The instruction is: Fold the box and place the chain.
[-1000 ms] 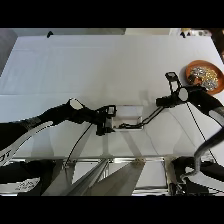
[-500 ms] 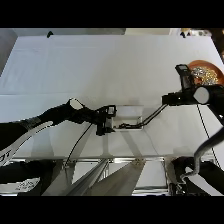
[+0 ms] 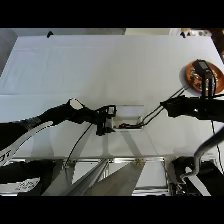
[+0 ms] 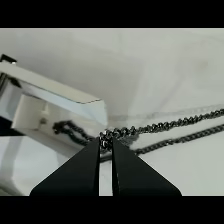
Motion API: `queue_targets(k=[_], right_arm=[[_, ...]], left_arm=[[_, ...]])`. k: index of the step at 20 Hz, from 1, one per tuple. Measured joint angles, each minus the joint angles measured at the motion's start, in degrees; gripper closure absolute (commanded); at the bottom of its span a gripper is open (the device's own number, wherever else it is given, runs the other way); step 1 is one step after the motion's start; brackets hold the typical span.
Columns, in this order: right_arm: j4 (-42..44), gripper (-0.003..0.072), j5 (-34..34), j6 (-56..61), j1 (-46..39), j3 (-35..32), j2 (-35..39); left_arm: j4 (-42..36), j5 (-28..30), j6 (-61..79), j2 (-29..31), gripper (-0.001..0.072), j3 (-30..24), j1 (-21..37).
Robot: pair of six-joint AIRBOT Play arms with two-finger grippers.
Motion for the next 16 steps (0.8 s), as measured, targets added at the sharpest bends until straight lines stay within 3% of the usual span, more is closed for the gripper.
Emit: queue_targets(k=[7,16], right_arm=[[14.78,0.0669,3.10,-6.23,3.82,0.00,1.99],[13.33,0.0669,-4.87,-7.72,16.81,0.00,-2.38]], left_arm=[[0.02,0.00,0.00,0.00,0.0538,0.00,0.00],[0.02,0.00,0.00,0.00,0.0538,0.00,0.00]])
